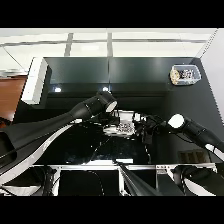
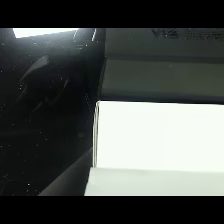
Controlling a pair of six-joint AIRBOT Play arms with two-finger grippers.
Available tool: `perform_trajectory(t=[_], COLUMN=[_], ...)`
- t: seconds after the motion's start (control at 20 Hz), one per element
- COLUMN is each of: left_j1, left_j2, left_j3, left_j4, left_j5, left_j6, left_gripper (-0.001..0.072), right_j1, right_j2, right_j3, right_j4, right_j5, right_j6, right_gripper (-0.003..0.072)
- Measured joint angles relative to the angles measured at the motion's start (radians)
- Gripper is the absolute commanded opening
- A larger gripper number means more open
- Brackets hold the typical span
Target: Fold the box and place the chain.
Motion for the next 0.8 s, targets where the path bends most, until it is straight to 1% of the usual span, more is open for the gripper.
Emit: perform_trajectory(t=[0.1, 0.25, 0.35, 0.5, 0.6, 0.65, 0.7, 0.8], left_j1=[0.000, 0.000, 0.000, 0.000, 0.000, 0.000, 0.000, 0.000], left_j2=[0.000, 0.000, 0.000, 0.000, 0.000, 0.000, 0.000, 0.000], left_j3=[0.000, 0.000, 0.000, 0.000, 0.000, 0.000, 0.000, 0.000], left_j4=[0.000, 0.000, 0.000, 0.000, 0.000, 0.000, 0.000, 0.000], left_j5=[0.000, 0.000, 0.000, 0.000, 0.000, 0.000, 0.000, 0.001], left_j6=[0.000, 0.000, 0.000, 0.000, 0.000, 0.000, 0.000, 0.000], left_gripper=[0.0026, 0.0026, 0.0026, 0.0026, 0.0026, 0.0026, 0.0026, 0.0026], right_j1=[0.000, -0.007, -0.021, -0.046, -0.054, -0.057, -0.057, -0.049], right_j2=[0.013, 0.071, 0.137, 0.254, 0.325, 0.352, 0.370, 0.385], right_j3=[0.002, 0.014, 0.036, 0.097, 0.143, 0.161, 0.172, 0.179], right_j4=[-0.034, -0.131, -0.194, -0.229, -0.198, -0.153, -0.101, 0.003], right_j5=[0.015, 0.047, 0.116, 0.235, 0.288, 0.296, 0.293, 0.245], right_j6=[0.089, 0.295, 0.430, 0.590, 0.665, 0.693, 0.715, 0.752], right_gripper=[0.0014, 0.0014, 0.0014, 0.0014, 0.0015, 0.0014, 0.0014, 0.0015])
